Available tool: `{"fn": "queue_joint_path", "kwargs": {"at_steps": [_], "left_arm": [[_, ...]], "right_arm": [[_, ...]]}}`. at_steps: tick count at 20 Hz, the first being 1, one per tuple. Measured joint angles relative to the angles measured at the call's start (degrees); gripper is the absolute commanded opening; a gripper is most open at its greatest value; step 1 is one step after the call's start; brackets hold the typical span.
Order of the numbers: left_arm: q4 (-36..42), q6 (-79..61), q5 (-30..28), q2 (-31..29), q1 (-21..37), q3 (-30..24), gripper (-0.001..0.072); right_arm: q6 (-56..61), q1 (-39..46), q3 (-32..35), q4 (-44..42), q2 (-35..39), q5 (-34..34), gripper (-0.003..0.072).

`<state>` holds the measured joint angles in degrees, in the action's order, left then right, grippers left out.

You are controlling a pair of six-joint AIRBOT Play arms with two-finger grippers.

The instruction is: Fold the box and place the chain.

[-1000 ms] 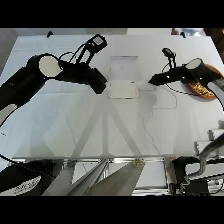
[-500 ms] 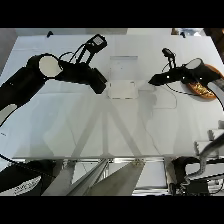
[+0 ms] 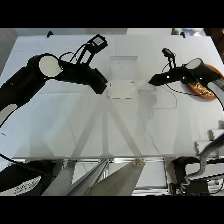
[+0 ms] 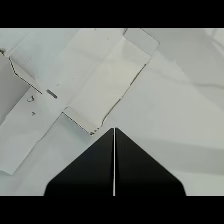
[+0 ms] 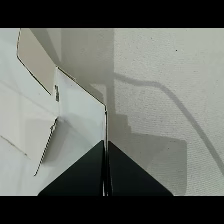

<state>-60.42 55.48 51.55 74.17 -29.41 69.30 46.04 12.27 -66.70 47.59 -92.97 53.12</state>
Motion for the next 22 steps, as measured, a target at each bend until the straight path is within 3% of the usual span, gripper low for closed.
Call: {"fn": "queue_joint_path", "kwargs": {"at_steps": [1, 2, 11, 16, 20, 21, 22], "left_arm": [[0.2, 0.0, -0.4, 0.2, 0.2, 0.0, 0.0218], [0.3, -0.1, -0.7, 0.5, 0.7, 0.0, 0.0287], [7.8, 2.9, 3.4, 6.4, 14.5, 4.3, 0.0281], [10.2, 8.0, 4.3, 12.8, 18.4, 11.0, 0.0283], [12.7, 5.6, 8.3, 20.6, 18.8, 19.7, 0.0285], [13.2, 4.0, 9.7, 22.7, 18.7, 21.9, 0.0356], [13.6, 2.1, 11.0, 24.8, 18.6, 24.3, 0.0500]], "right_arm": [[0.0, 0.0, 0.0, 0.0, 0.0, 0.0, 0.0009], [0.0, 0.0, 0.0, 0.0, 0.0, 0.0, 0.0009], [0.0, 0.0, 0.0, 0.0, 0.0, 0.0, 0.0009], [0.0, 0.0, 0.0, 0.0, 0.0, 0.0, 0.0009], [0.0, 0.0, 0.0, 0.0, 0.0, 0.0, 0.0009], [0.0, 0.0, 0.0, 0.0, 0.0, 0.0, 0.0009], [0.0, 0.0, 0.0, 0.0, 0.0, 0.0, 0.0009]]}}
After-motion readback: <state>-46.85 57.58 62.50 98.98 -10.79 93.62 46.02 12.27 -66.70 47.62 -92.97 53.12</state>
